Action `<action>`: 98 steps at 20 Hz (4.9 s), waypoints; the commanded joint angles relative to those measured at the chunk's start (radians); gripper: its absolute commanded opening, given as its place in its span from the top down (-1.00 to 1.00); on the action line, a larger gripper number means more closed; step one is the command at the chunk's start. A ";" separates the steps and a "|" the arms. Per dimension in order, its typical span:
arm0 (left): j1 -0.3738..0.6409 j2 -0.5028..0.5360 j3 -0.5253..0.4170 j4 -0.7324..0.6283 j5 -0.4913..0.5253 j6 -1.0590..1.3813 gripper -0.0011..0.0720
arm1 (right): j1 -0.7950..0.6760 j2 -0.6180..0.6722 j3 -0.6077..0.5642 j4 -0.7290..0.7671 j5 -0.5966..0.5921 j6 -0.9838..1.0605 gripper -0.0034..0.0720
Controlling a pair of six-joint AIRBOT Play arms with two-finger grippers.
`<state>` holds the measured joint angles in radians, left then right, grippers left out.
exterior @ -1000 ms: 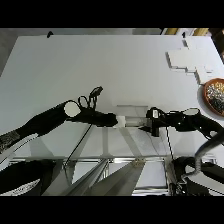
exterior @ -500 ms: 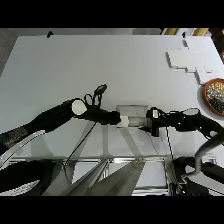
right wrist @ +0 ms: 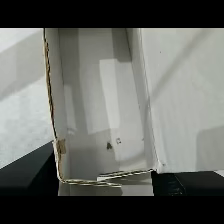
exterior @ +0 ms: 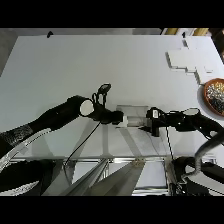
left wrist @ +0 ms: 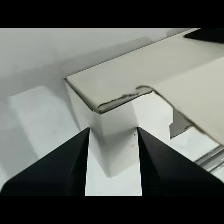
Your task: Fold the box and place the chain.
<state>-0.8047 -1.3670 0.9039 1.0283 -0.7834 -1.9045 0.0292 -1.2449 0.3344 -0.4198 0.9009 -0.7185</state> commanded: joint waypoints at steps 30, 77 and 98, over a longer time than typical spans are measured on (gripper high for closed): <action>-0.145 -0.319 0.417 0.422 -0.412 -0.558 0.06 | 0.000 0.000 0.000 0.002 0.000 0.003 -0.19; 0.045 0.071 0.340 0.310 -0.650 0.293 -0.41 | 0.000 0.000 0.000 0.002 0.000 0.003 -0.19; 0.217 -0.072 -0.237 -0.759 0.069 2.532 -0.61 | 0.000 0.000 0.000 0.002 0.000 0.003 -0.19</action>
<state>-0.5751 -1.4139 0.6693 0.3916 -0.7448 0.5415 0.0296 -1.2449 0.3344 -0.4183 0.9009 -0.7151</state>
